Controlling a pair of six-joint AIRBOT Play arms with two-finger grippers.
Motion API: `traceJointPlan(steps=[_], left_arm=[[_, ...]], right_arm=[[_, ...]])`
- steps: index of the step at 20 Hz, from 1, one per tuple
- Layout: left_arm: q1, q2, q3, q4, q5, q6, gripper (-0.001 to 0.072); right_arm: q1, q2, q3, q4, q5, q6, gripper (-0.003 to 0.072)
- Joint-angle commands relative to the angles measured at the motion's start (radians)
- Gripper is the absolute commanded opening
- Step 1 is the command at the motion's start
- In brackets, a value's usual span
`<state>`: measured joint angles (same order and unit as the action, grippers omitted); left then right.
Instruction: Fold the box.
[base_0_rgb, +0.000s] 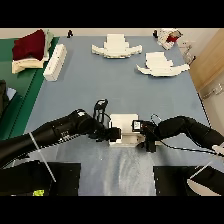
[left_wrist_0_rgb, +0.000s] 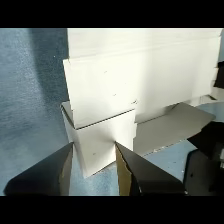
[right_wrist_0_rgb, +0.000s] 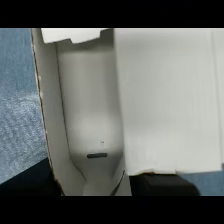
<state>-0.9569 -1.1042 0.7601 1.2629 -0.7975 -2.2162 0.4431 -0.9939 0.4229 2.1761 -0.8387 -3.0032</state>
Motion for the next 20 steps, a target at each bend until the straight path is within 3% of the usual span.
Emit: traceJointPlan(steps=[1,13,14,20], left_arm=[[-0.059,-0.087,0.092,0.159,-0.136,-0.161,0.0407],[-0.091,-0.116,0.23,0.171,-0.259,-0.151,0.041],[-0.09,-0.116,0.236,0.171,-0.261,-0.148,0.0439],[-0.089,-0.116,0.237,0.143,-0.28,-0.098,0.0438]], right_arm=[[0.001,0.0,0.0,0.0,0.0,0.0,0.0493],[0.001,0.0,0.0,0.0,0.0,0.0,0.0493],[0.001,0.0,0.0,0.0,0.0,0.0,0.0493],[0.001,0.0,0.0,0.0,0.0,0.0,0.0493]])
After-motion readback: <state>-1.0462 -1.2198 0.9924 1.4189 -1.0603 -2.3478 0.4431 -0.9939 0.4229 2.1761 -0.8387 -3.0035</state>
